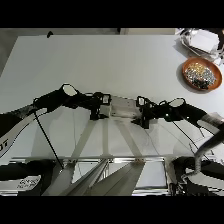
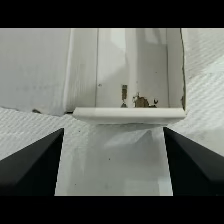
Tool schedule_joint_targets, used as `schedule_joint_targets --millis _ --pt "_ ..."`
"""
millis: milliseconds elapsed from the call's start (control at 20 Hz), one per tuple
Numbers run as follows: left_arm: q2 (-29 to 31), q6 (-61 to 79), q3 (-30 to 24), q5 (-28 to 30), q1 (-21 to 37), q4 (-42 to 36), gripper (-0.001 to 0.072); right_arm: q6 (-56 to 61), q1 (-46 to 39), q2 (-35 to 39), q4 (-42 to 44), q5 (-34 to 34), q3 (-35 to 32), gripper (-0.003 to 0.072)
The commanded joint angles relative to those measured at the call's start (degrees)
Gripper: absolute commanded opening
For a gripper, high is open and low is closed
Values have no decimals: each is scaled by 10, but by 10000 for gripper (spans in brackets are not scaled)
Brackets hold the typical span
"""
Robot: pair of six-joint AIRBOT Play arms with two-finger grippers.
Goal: Fold the box and place the chain.
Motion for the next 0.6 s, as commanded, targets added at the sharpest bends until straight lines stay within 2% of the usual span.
schedule_joint_targets --millis 0,550 --pt "-7 -15 5 3 -3 -10 705 0 0 0 0 0 0 400" --pt "-11 -1 6 -31 -23 11 704 0 0 0 0 0 0 400"
